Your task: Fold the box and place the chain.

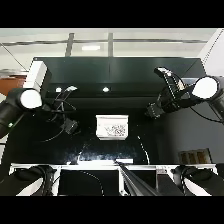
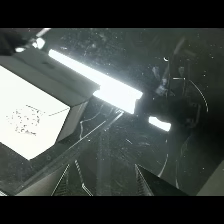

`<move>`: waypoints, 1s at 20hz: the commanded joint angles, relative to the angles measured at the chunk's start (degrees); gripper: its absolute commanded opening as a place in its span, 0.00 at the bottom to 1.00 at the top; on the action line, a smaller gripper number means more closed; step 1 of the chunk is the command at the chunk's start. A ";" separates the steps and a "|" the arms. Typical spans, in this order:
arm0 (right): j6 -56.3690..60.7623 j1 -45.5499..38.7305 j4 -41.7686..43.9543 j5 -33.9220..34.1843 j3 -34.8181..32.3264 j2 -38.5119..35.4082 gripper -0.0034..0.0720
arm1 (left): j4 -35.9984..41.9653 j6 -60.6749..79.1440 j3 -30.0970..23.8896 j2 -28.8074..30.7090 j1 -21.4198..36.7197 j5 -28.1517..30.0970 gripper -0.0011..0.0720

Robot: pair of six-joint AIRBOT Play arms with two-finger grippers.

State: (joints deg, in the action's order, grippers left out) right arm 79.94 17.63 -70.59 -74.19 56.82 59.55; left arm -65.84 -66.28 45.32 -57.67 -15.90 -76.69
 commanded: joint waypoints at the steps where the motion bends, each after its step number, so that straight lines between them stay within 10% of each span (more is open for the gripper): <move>1: 0.26 -0.02 -0.15 -0.22 0.00 -0.02 0.69 | 23.37 32.20 -10.05 2.14 11.52 5.31 0.96; 6: 0.20 0.00 -1.29 -0.22 0.00 0.00 0.70 | 26.82 76.76 -15.30 0.24 7.19 15.15 0.98; 9: 0.17 0.00 -2.56 -0.02 0.00 0.00 0.99 | 27.56 83.71 -15.28 -5.55 1.16 21.57 0.98; 20: 0.20 0.00 -3.17 2.23 0.00 0.00 0.99 | 37.97 90.31 -14.69 -13.44 -1.57 23.74 0.98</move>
State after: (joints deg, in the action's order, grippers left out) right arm 80.14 17.63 -73.67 -72.66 56.82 59.55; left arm -29.36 22.61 30.59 -70.52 -17.28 -53.32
